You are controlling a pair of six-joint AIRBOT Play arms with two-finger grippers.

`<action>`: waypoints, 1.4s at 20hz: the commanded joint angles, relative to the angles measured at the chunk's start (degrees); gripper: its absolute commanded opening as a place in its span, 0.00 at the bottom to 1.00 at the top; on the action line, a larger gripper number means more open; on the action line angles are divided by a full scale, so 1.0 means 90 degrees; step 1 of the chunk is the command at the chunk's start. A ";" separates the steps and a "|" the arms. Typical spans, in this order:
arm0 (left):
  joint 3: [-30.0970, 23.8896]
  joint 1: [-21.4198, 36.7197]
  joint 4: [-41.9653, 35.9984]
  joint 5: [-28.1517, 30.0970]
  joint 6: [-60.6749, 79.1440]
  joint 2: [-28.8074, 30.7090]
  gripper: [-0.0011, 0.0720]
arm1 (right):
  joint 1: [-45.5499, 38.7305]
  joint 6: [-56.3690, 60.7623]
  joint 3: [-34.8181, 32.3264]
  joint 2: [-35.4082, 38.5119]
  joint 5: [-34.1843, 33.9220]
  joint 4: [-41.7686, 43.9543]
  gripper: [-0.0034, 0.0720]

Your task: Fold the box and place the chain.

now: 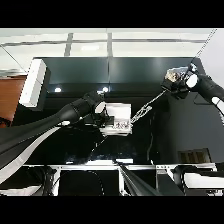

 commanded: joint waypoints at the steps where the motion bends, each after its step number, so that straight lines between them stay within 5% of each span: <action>1: 0.0007 0.0005 0.0002 0.0000 0.0000 -0.0002 0.05 | -0.0024 0.0010 0.0333 -0.0415 -0.0022 0.0002 0.67; 5: 0.0007 0.0005 0.0002 0.0015 0.0000 -0.0002 0.05 | -0.0029 0.0012 0.0340 -0.0520 -0.0245 -0.0049 0.67; 6: 0.0007 0.0005 0.0002 0.0010 0.0000 -0.0002 0.05 | -0.0041 0.0015 0.0364 -0.0527 -0.0291 -0.0039 0.48; 7: 0.0007 0.0005 0.0002 0.0010 0.0000 -0.0002 0.05 | -0.0039 0.0012 0.0420 -0.0525 -0.0250 -0.0041 0.16; 9: 0.0007 0.0005 0.0000 0.0010 -0.0002 -0.0002 0.05 | -0.0024 0.0017 0.0488 -0.0520 -0.0097 -0.0036 0.06; 15: 0.0007 0.0005 0.0002 0.0012 0.0000 -0.0002 0.05 | -0.0002 -0.0850 0.0544 0.0238 0.1353 -0.0080 0.07; 22: 0.0007 0.0005 0.0000 0.0010 0.0000 -0.0002 0.05 | 0.0709 -0.1639 -0.0313 0.3276 0.2521 -0.0277 0.07; 28: 0.0007 0.0005 0.0000 0.0012 -0.0002 -0.0002 0.05 | 0.1668 -0.1690 -0.0408 0.4923 0.2749 0.1285 0.07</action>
